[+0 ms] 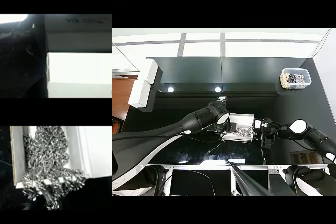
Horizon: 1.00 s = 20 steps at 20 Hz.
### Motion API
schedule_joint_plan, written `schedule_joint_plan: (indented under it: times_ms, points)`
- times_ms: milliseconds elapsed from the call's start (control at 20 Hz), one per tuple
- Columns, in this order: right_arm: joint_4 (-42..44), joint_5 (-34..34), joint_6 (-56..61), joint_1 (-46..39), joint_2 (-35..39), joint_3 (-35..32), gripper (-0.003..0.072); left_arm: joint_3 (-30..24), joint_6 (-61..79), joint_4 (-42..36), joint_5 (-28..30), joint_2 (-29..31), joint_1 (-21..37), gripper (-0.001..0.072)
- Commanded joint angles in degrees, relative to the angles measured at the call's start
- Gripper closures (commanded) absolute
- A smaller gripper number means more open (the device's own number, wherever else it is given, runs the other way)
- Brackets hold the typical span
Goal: Fold the box and place the chain.
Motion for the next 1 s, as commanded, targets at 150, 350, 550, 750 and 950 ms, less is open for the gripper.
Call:
schedule_joint_plan:
  times_ms: [150,350,550,750,950]
  points:
    - [-12.07,8.79,22.84,-0.20,3.48,4.42,0.0673,-0.02,0.02,-0.04,0.09,0.04,0.00,0.0682]
    - [-15.56,17.11,33.83,-2.10,10.88,12.09,0.0673,-0.02,0.02,-0.02,0.11,0.04,0.00,0.0682]
    - [-13.75,26.99,43.15,-3.67,16.33,21.84,0.0673,-0.02,0.02,-0.02,0.11,0.04,0.00,0.0682]
    - [-7.67,33.24,49.09,-3.67,17.35,31.91,0.0672,-0.02,0.02,-0.04,0.11,0.04,0.00,0.0682]
    - [1.29,32.85,52.13,-3.67,17.35,38.25,0.0672,-0.02,0.02,-0.04,0.11,0.04,0.00,0.0682]
